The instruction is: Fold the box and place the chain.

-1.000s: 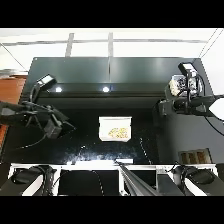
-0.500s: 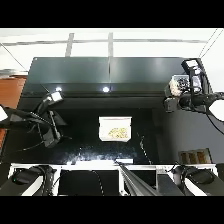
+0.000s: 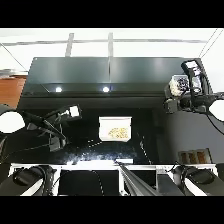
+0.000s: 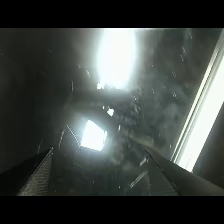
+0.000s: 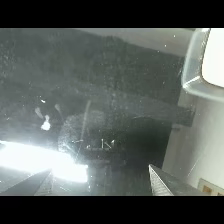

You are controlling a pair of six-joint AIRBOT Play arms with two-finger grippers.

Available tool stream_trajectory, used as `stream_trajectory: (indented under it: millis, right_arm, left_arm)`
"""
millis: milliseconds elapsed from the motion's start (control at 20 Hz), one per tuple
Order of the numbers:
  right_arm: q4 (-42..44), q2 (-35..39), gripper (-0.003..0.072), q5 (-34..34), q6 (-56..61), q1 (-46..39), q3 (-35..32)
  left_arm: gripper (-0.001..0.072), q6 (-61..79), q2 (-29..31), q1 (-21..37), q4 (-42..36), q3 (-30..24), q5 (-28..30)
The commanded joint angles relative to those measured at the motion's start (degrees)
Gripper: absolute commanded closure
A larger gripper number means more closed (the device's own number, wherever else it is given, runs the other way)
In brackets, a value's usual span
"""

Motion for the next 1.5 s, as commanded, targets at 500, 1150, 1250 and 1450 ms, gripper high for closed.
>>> stream_trajectory:
  millis: [500, 1150, 1250, 1450]
  right_arm:
    - [0.15, 0.04, -0.0018, 0.48, 0.02, 0.02, 0.00]
    - [0.15, 0.02, -0.0018, 0.44, 0.07, 0.02, 0.00]
    - [0.15, 0.02, -0.0017, 0.44, 0.07, 0.02, 0.00]
    - [0.76, 0.02, -0.0018, 0.48, 0.94, 0.02, 0.00]
  left_arm:
    - [0.0022, 31.34, 0.48, 35.60, -50.97, -4.20, 6.78]
    - [0.0023, 43.93, -2.38, 32.57, -52.48, -16.17, 20.22]
    - [0.0023, 55.78, -4.07, 30.12, -52.50, -16.17, 17.97]
    - [0.0021, 59.56, -10.40, 28.30, -51.67, -15.23, 16.06]
